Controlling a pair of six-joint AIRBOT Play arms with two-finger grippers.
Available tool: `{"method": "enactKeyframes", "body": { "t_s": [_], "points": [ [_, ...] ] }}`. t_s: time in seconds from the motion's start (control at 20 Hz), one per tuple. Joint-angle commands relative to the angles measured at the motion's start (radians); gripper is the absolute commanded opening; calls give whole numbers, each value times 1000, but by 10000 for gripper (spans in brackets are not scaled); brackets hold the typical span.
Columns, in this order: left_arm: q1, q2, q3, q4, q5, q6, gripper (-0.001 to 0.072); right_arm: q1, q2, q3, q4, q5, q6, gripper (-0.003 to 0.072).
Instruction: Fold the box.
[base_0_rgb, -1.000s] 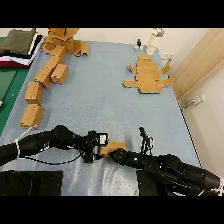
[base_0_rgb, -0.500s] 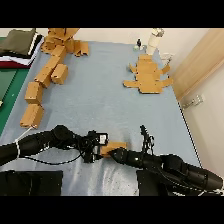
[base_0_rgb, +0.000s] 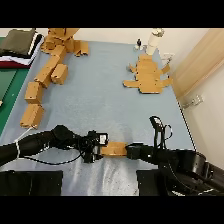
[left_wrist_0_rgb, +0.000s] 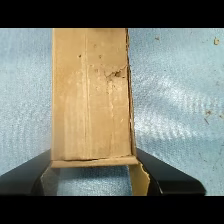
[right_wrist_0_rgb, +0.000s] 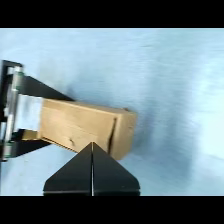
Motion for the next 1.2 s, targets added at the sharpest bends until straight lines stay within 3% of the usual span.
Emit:
{"method": "enactKeyframes", "body": {
  "t_s": [0.0, 0.2, 0.45, 0.85, 1.15],
  "points": [
    [1, 0, 0, 0, -1, 0, 533, -12, -1, 34, -34, -160, 9, 3],
    [1, 1, 0, 0, 0, 0, 533, -11, -16, 35, 54, -145, 10, 3],
    [1, 0, 0, 0, 0, 0, 533, -11, -31, 35, 113, -26, 9, 3],
    [1, 0, 0, 0, 0, 0, 533, -11, -150, 35, 116, -21, 8, 3],
    [1, 0, 0, 0, 0, 0, 533, -11, -161, 35, 123, -26, 9, 3]
  ]
}}
